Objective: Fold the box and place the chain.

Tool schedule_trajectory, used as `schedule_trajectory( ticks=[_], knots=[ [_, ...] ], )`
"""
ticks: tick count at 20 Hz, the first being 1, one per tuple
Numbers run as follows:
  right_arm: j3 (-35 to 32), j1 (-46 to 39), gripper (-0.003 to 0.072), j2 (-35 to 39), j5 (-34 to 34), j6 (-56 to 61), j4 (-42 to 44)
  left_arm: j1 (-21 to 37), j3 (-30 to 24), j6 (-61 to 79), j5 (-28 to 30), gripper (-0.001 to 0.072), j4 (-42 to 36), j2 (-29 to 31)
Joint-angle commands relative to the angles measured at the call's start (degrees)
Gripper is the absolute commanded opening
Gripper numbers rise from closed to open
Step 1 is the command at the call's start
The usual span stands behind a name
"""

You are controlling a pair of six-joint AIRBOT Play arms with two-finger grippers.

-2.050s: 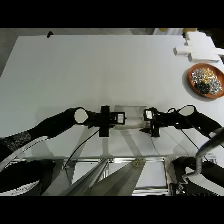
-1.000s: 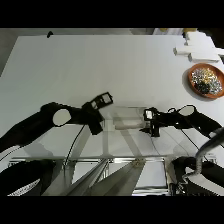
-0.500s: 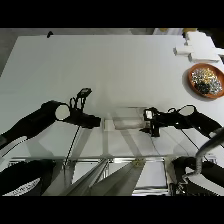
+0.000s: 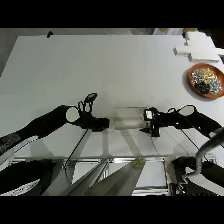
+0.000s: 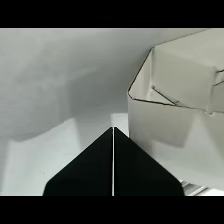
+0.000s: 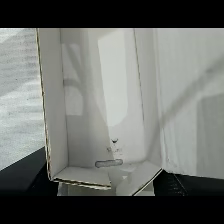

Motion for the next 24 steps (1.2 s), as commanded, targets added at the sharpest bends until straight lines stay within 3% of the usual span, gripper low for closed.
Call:
schedule_trajectory(
  ticks=[1,3,5,7,12,21,23,24],
  knots=[
    [0.0,0.0,0.0337,0.0,0.0,0.0,0.0,-0.5,1.0,0.2,0.8,0.0024,-1.1,2.0],
    [0.0,0.0,0.0337,0.0,0.0,0.0,0.0,-0.5,2.4,0.2,1.1,0.0096,-1.2,2.6],
    [0.0,0.0,0.0337,0.0,0.0,0.0,0.0,-0.5,3.3,0.2,1.2,0.0101,-1.2,2.6],
    [0.0,0.0,0.0337,0.0,0.0,0.0,0.0,-0.7,3.6,0.2,1.4,0.0167,-1.3,2.6],
    [0.0,0.0,0.0337,0.0,0.0,0.0,0.0,-1.9,3.7,0.2,3.0,0.0175,-1.4,2.2],
    [0.0,0.0,0.0337,0.0,0.0,0.0,0.0,-2.4,5.6,1.4,1.0,0.0181,-1.1,1.0],
    [0.0,0.0,0.0337,0.0,0.0,0.0,0.0,-3.4,5.8,1.4,1.1,0.0292,-1.2,0.4],
    [0.0,0.0,0.0337,0.0,0.0,0.0,0.0,-3.8,6.1,1.4,1.0,0.0292,-0.9,0.1]
  ],
)
